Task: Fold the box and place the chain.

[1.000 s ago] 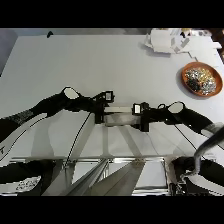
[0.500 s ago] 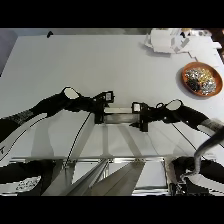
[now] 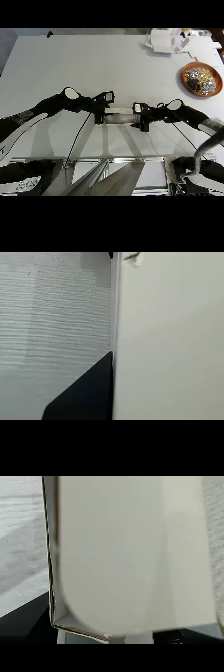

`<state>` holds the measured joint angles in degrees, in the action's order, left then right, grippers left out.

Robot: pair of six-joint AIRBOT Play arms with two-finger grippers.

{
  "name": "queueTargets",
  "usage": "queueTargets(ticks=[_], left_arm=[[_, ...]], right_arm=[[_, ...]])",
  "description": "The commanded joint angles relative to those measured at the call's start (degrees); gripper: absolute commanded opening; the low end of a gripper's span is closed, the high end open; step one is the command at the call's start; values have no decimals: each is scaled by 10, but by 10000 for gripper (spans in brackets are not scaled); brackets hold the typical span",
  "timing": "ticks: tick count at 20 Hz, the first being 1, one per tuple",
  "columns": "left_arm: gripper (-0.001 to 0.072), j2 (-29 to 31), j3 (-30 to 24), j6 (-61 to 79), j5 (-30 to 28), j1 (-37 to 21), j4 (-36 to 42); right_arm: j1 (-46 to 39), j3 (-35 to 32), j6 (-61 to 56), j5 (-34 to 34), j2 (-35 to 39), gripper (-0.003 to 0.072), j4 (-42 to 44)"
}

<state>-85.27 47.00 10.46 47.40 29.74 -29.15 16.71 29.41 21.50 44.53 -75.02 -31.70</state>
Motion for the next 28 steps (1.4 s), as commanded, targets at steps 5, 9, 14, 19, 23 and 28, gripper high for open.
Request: queueTargets(ticks=[5,9,14,19,23,28], left_arm=[[9,0,0,0,0,0,0],[9,0,0,0,0,0,0],[9,0,0,0,0,0,0],[11,1,0,0,0,0,0],[685,24,0,-8,0,-1,-12],[696,113,0,-127,7,-3,-158]], right_arm=[[0,0,0,0,0,318,-4],[0,0,0,0,0,318,-4],[0,0,0,0,0,318,-4],[0,0,0,0,0,318,-4],[0,0,0,0,0,318,-4],[0,0,0,0,0,318,-4]])
